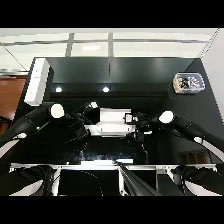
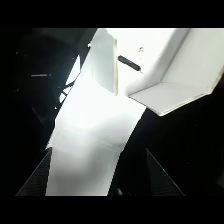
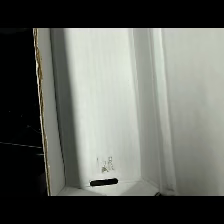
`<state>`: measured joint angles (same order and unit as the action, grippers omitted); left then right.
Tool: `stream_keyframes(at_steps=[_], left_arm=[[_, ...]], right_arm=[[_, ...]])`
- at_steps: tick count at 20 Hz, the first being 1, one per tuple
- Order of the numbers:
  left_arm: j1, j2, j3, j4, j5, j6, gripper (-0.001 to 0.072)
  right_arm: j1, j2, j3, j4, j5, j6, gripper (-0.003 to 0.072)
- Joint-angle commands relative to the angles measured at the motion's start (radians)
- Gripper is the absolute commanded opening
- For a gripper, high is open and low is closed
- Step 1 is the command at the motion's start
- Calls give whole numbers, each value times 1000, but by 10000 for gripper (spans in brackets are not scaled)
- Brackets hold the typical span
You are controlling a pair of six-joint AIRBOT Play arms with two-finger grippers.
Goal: Fold the box and place the chain.
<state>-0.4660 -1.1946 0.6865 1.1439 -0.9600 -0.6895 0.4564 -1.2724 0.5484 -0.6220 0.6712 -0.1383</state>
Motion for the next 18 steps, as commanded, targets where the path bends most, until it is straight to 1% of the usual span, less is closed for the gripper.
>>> stream_keyframes(at_steps=[1, 5, 7, 8, 11, 13, 14, 16, 18], left_arm=[[-19, 0, 4, 0, -13, 145, 720], [-48, 0, 5, -4, 3, 268, 720], [-65, 0, 5, -4, 35, 315, 720], [-64, -2, 4, -18, 72, 318, 720], [-64, -6, 4, -97, 140, 324, 720], [-64, -7, 4, -131, 134, 328, 720], [-64, -6, 5, -136, 113, 346, 719], [-64, -7, 4, -135, 113, 375, 670], [-64, -9, 4, -137, 145, 375, 498]], right_arm=[[1, 1, 0, 0, 0, 0, 193], [1, 1, 0, 0, 0, 0, 193], [1, 1, 0, 0, 0, 0, 193], [1, 1, 0, 0, 0, 0, 193], [1, 1, 0, 0, -3, 3, 193], [1, 1, 0, 0, -3, 3, 193], [2, 1, 0, 0, -3, 3, 193], [1, 1, 0, 0, -4, 4, 193], [1, 1, 0, 0, -4, 4, 193]])
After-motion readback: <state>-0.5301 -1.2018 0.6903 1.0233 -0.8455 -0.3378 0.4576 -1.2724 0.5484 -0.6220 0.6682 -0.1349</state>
